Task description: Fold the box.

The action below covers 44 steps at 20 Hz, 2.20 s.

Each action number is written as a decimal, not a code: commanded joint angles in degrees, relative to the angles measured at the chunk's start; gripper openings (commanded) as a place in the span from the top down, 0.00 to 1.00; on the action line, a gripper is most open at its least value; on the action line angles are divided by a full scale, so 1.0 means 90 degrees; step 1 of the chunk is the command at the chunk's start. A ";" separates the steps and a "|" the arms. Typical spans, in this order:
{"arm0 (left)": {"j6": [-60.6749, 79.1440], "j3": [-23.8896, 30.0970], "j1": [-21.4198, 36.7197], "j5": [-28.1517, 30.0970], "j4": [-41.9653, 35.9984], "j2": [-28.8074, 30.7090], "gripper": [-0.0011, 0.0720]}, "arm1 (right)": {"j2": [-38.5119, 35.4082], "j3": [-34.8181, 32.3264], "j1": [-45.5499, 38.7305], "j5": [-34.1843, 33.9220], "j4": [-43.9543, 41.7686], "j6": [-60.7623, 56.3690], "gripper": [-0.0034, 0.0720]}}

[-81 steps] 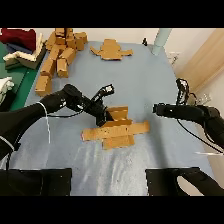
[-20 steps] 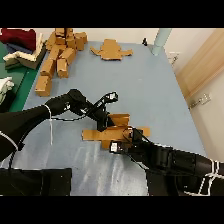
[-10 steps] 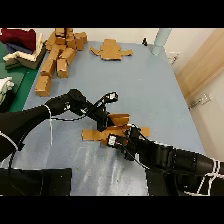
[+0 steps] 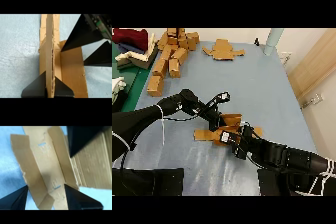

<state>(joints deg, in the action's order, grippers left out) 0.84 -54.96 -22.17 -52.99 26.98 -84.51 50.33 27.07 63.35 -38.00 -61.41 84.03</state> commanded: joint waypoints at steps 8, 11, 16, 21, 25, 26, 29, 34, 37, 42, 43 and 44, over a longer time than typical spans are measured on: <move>0.0000 0.0002 0.0000 0.0002 0.0000 -0.0005 0.97 | -0.0653 0.0005 -0.1178 -0.0022 -0.1022 0.1829 0.00; 0.0000 0.0002 0.0000 0.0000 0.0000 -0.0002 0.97 | -0.0651 0.0007 -0.2123 0.0459 -0.2800 0.4065 0.00; 0.0000 0.0002 0.0000 0.0002 0.0000 -0.0002 0.97 | -0.0102 0.0165 -0.3784 -0.0073 -0.6324 0.7958 0.00; 0.0000 0.0002 0.0000 0.0000 0.0000 -0.0005 0.97 | 0.0845 0.0651 -0.4330 -0.0670 -0.6909 0.8973 0.00; 0.0000 0.0002 0.0000 0.0002 0.0000 -0.0002 0.97 | 0.1362 0.0818 -0.4342 -0.0738 -0.7070 0.9245 0.00; 0.0000 0.0002 0.0000 0.0002 0.0000 -0.0005 0.97 | 0.1452 0.0818 -0.4345 -0.0792 -0.7089 0.9248 0.00; 0.0000 0.0002 0.0000 0.0002 0.0000 -0.0005 0.97 | 0.1678 0.0818 -0.4345 -0.1008 -0.7089 0.9267 0.00; 0.0000 0.0002 0.0000 0.0002 0.0000 -0.0002 0.97 | 0.1753 0.0818 -0.4345 -0.1173 -0.7094 0.9289 0.01; 0.0000 0.0002 0.0000 0.0002 0.0000 -0.0005 0.97 | 0.1753 0.0818 -0.4342 -0.1171 -0.7108 0.9287 0.00; 0.0000 0.0002 0.0000 0.0002 0.0000 -0.0005 0.97 | 0.1707 0.0821 -0.4342 -0.1173 -0.7053 0.9277 0.01; 0.0000 0.0002 0.0000 0.0000 0.0000 -0.0002 0.97 | 0.1654 0.0818 -0.4342 -0.1171 -0.7011 0.9275 0.01; 0.0000 0.0002 0.0000 0.0000 0.0000 -0.0002 0.97 | 0.1603 0.0818 -0.4342 -0.1168 -0.7002 0.9277 0.01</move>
<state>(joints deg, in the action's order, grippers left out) 0.84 -54.96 -22.17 -52.99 26.98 -84.51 65.49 34.39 24.27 -48.53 -125.08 167.54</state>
